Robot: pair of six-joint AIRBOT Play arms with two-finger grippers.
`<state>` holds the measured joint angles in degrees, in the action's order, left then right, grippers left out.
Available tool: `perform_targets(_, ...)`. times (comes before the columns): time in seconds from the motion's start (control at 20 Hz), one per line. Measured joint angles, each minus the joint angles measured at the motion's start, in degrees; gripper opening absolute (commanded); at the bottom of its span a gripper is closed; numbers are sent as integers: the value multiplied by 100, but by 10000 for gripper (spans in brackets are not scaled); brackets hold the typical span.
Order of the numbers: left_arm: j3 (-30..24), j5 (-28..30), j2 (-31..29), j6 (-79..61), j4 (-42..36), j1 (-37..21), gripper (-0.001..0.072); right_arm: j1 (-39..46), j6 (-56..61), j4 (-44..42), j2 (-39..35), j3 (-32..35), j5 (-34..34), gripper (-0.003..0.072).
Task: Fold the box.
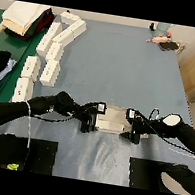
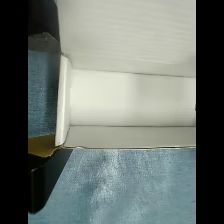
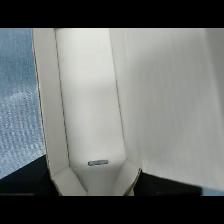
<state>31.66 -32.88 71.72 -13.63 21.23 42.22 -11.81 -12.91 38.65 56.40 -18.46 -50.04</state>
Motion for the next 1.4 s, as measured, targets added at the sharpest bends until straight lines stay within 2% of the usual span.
perform_targets(0.05,0,-7,-2,2,7,0,694,0,-2,0,0,0,2,507)
perform_targets(0.1,0,-15,-2,7,24,0,600,0,0,0,0,0,2,507)
perform_targets(0.15,0,-24,-2,11,24,0,460,0,2,-2,0,0,2,507)
perform_targets(0.35,0,-63,-2,-13,68,2,450,0,0,-2,0,0,2,507)
perform_targets(0.5,2,-70,-2,-33,103,37,466,0,0,0,0,0,2,507)
perform_targets(0.55,2,-74,-2,-37,109,44,604,0,0,0,0,0,2,507)
perform_targets(0.6,2,-109,-2,-57,131,46,677,0,-20,9,0,0,0,507)
perform_targets(1.4,0,-118,-2,-68,116,68,697,0,-2,0,0,0,2,507)
